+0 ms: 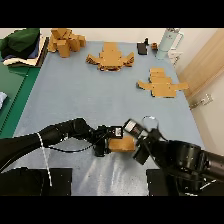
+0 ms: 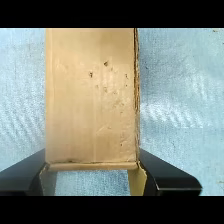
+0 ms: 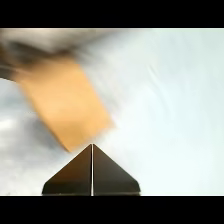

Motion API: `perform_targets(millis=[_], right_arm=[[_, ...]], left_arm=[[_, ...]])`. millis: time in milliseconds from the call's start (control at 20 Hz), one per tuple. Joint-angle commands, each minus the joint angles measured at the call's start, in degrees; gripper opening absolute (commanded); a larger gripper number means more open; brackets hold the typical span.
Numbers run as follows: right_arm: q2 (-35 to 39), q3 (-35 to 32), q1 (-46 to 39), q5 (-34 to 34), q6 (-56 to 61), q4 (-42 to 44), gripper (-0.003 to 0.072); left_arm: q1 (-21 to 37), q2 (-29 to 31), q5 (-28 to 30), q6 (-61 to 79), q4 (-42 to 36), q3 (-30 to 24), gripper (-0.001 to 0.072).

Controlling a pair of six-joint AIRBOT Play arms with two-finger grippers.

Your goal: Fold the box.

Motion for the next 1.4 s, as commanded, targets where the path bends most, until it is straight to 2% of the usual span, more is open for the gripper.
perform_targets(millis=[0, 150, 200, 350, 600, 800, 950, 1150, 1350], right_arm=[[0.2, 0.6, -7.0, -9.0, 15.5, -1.3, 0.0005], [-1.5, 2.4, -16.0, -8.3, 24.7, 0.3, 0.0005], [-2.2, 3.3, -19.0, -8.2, 25.7, 2.0, 0.0005], [-3.8, 4.8, -24.5, -6.5, 26.9, 5.7, 0.0005], [-3.8, 4.8, -25.0, -5.4, 32.1, 6.3, 0.0006], [-3.8, 4.8, -25.0, -5.4, 32.1, 6.3, 0.0006], [-3.8, 4.8, -25.0, -5.4, 32.1, 6.3, 0.0006], [-3.8, 4.8, -25.0, -5.4, 32.1, 6.3, 0.0005], [-3.8, 4.8, -25.0, -5.4, 32.1, 6.3, 0.0005]], left_arm=[[0.0, 0.0, 0.0, 0.0, 0.0, 0.0, 0.0528], [0.0, 0.0, 1.4, 3.8, 0.0, 0.0, 0.0527], [0.0, 0.0, 3.3, 8.6, 0.0, 0.1, 0.0527], [0.0, 0.0, 3.8, 8.8, 0.0, 0.1, 0.0528], [0.0, 0.6, 2.9, 5.5, 0.0, 0.2, 0.0528], [2.4, 5.9, 5.8, -5.7, 0.4, 0.5, 0.0527], [9.7, 9.2, 7.6, -17.9, 3.7, 0.5, 0.0527], [27.0, 9.4, 8.7, -32.3, 16.3, 0.5, 0.0528], [45.6, 9.4, 9.9, -35.1, 17.0, 0.5, 0.0528]])
